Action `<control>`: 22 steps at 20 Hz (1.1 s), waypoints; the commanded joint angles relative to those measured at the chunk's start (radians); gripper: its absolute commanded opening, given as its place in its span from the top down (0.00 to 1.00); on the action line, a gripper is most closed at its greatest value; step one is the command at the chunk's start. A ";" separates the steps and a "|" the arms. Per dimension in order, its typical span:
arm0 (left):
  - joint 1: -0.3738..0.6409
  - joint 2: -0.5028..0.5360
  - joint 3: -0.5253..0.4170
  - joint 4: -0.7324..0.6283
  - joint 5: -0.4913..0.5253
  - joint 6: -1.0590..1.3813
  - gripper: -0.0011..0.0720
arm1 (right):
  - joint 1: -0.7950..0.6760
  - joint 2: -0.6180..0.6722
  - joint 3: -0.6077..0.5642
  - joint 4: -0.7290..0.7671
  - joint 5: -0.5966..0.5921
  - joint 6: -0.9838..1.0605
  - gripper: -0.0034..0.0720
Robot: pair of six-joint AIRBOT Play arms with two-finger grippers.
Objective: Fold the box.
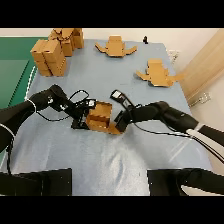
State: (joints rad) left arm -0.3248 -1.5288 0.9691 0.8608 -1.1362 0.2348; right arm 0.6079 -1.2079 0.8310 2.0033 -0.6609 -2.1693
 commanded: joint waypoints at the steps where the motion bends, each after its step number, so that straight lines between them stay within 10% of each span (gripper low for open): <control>1: 0.001 0.000 0.001 0.000 0.000 -0.001 0.83 | -0.070 0.128 -0.003 -0.022 -0.136 0.302 0.95; 9: 0.001 0.000 0.001 0.000 0.000 -0.026 0.83 | -0.252 0.110 -0.187 0.153 -0.257 0.579 0.95; 15: 0.001 0.000 0.001 0.000 0.002 -0.026 0.83 | -0.175 -0.156 -0.109 0.470 -0.167 0.349 0.95; 22: 0.003 0.000 0.001 0.000 0.001 -0.026 0.83 | -0.145 -0.145 -0.022 0.484 -0.159 0.326 0.94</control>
State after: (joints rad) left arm -0.3233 -1.5288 0.9691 0.8600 -1.1358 0.2089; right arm 0.4553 -1.3560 0.7856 2.4569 -0.8200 -1.8183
